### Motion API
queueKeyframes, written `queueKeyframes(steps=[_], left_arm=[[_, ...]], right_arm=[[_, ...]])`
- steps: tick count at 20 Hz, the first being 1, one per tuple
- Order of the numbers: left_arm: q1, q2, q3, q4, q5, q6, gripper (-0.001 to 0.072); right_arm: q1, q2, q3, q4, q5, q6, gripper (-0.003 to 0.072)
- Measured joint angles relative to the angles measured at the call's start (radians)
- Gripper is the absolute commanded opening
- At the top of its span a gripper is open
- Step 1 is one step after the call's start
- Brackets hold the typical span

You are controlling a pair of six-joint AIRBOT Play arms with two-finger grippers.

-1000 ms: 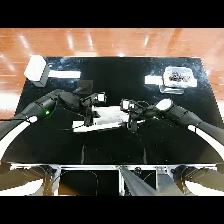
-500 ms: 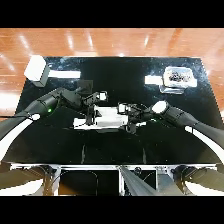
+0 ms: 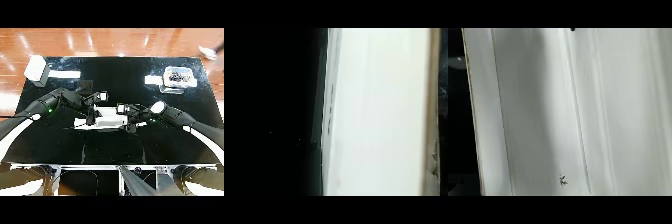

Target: Fold the box and place the chain.

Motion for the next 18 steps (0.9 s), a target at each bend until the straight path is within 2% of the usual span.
queueKeyframes(steps=[4,5,6,7,18], left_arm=[[0.000,0.000,0.000,0.000,0.002,0.000,0.0024],[0.000,0.000,0.000,0.000,0.004,0.000,0.0024],[0.000,0.000,0.000,0.000,0.006,0.000,0.0024],[0.000,0.000,0.000,0.000,0.006,0.000,0.0024],[0.000,0.000,0.000,-0.002,0.007,-0.005,0.0024]], right_arm=[[0.005,0.000,0.001,-0.007,-0.007,0.000,0.0720],[0.009,0.000,0.001,-0.014,-0.007,0.000,0.0695],[0.011,0.000,0.001,-0.017,-0.008,0.000,0.0488],[0.013,0.000,0.001,-0.020,-0.006,0.001,0.0424],[0.021,0.000,0.001,-0.027,-0.003,0.001,0.0424]])
